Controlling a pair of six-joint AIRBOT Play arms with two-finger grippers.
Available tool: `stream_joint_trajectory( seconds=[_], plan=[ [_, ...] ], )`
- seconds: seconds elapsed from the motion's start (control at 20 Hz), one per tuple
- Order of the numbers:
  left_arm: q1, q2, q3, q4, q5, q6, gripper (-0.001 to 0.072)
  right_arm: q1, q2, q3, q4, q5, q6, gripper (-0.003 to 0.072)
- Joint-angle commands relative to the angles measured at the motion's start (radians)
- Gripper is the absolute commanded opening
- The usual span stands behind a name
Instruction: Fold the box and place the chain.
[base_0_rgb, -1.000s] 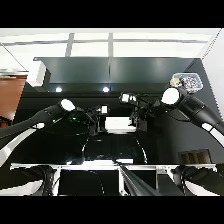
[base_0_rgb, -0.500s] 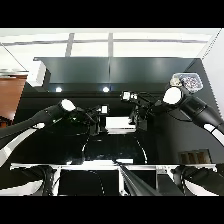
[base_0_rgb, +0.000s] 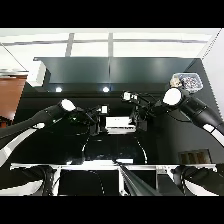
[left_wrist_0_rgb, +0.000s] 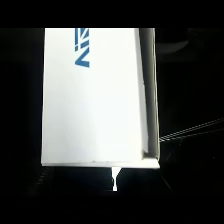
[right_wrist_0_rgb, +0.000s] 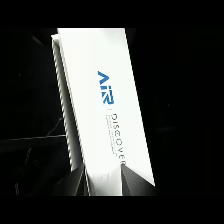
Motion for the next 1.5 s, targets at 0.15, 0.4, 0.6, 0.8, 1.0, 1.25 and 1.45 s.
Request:
stream_joint_trajectory(
  seconds=[0.15,0.4,0.6,0.8,1.0,1.25,1.45],
  plan=[
    [0.0,0.0,0.001,0.0,0.0,0.0,0.0464,0.005,-0.001,-0.008,0.002,-0.005,0.001,0.0239],
    [0.0,0.0,0.001,0.0,0.0,0.0,0.0464,0.012,-0.001,-0.017,0.002,-0.005,0.001,0.0296],
    [0.0,0.0,0.001,0.0,0.0,0.0,0.0464,0.012,-0.001,-0.017,0.002,-0.004,0.001,0.0319],
    [0.0,0.0,0.001,0.0,0.0,0.0,0.0464,0.013,-0.001,-0.018,0.002,-0.001,0.02,0.0319],
    [0.0,0.0,0.001,0.0,0.0,0.0,0.0464,0.013,-0.001,-0.06,0.003,-0.019,0.037,0.0319],
    [0.0,0.0,0.001,0.0,0.0,0.0,0.0464,0.011,0.019,-0.069,0.024,-0.013,0.091,0.0318],
    [0.0,0.0,0.001,0.0,0.0,0.0,0.0464,-0.046,0.105,-0.063,0.021,0.068,0.399,0.0317]
  ],
)
